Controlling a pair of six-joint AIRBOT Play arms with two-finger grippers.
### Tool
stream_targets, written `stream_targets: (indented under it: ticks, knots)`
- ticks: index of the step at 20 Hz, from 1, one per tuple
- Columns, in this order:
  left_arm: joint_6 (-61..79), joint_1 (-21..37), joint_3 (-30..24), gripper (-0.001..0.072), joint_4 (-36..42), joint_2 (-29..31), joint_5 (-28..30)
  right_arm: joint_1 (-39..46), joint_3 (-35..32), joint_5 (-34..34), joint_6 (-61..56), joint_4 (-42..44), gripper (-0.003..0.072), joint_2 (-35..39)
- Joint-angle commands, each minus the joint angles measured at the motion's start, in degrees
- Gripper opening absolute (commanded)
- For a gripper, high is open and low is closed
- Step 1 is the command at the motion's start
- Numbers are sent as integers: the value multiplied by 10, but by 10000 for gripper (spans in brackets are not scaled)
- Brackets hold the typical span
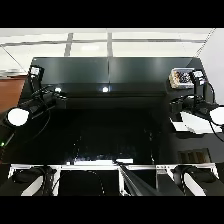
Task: Fold the box and place the chain.
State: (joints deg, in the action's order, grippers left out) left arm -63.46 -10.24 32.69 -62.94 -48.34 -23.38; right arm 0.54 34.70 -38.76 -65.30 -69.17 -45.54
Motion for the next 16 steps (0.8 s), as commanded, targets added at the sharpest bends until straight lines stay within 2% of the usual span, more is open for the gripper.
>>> stream_targets:
  ticks: [1, 12, 16]
  knots:
    - [0, 0, 0, 30, 0, 0, 7, -1, 0, 0, 0, 0, 15, 0]
    - [0, 0, 0, 29, 0, 0, 7, -1, 0, 4, 0, 2, 15, 0]
    - [0, 0, 0, 30, 6, 0, 7, -1, 0, 81, 0, 14, 16, 0]
